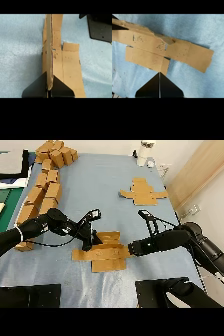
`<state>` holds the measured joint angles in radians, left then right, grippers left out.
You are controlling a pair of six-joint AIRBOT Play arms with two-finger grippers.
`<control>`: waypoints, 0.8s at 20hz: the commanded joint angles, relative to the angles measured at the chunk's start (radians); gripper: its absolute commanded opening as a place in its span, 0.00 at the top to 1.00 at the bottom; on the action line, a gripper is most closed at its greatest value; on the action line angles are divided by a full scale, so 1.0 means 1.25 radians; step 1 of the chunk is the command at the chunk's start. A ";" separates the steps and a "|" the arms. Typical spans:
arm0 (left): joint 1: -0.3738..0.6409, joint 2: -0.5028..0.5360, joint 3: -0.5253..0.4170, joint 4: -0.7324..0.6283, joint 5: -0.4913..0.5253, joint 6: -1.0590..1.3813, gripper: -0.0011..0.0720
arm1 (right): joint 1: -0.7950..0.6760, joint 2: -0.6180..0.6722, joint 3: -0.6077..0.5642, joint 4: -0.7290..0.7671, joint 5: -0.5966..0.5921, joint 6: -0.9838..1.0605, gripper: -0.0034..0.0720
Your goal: Fold the box.
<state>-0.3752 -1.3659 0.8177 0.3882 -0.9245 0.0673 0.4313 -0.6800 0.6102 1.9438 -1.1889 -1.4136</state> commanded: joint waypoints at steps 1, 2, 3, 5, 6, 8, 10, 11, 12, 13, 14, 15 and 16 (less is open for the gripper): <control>0.001 0.000 0.000 0.001 0.000 0.000 0.97 | 0.002 0.000 -0.001 0.004 -0.001 -0.003 0.95; 0.001 0.000 0.000 0.001 0.000 0.000 0.97 | 0.012 0.000 -0.001 0.013 -0.010 -0.043 0.95; 0.001 0.000 0.000 0.001 0.000 0.000 0.97 | 0.046 0.003 -0.001 0.007 -0.020 -0.099 0.95; 0.001 0.000 0.000 0.001 0.000 -0.001 0.97 | 0.167 0.032 -0.017 -0.094 0.023 -0.089 0.95; 0.001 0.000 0.000 0.001 0.000 -0.001 0.97 | 0.243 0.052 -0.034 -0.168 0.059 -0.060 0.95; 0.001 0.000 0.000 0.001 0.000 0.000 0.97 | 0.417 0.083 -0.080 -0.338 0.127 0.013 0.95; 0.001 0.000 0.000 0.001 0.000 0.000 0.97 | 0.568 0.075 -0.121 -0.450 0.173 0.032 0.95; 0.001 0.000 0.000 0.001 0.000 -0.001 0.97 | 0.633 0.062 -0.136 -0.493 0.190 0.033 0.95; 0.001 0.000 0.000 0.001 0.000 0.000 0.97 | 0.697 0.042 -0.148 -0.537 0.204 0.034 0.95; 0.001 0.000 0.000 0.001 0.000 -0.001 0.97 | 0.744 0.020 -0.154 -0.564 0.212 0.034 0.95; 0.001 0.000 0.000 0.001 0.000 0.000 0.97 | 0.776 -0.006 -0.155 -0.580 0.216 0.033 0.92; 0.001 0.000 0.000 0.001 0.000 0.000 0.97 | 0.794 -0.035 -0.155 -0.582 0.225 0.034 0.72; 0.001 0.000 0.000 0.001 0.000 0.000 0.97 | 0.798 -0.063 -0.155 -0.580 0.238 0.034 0.50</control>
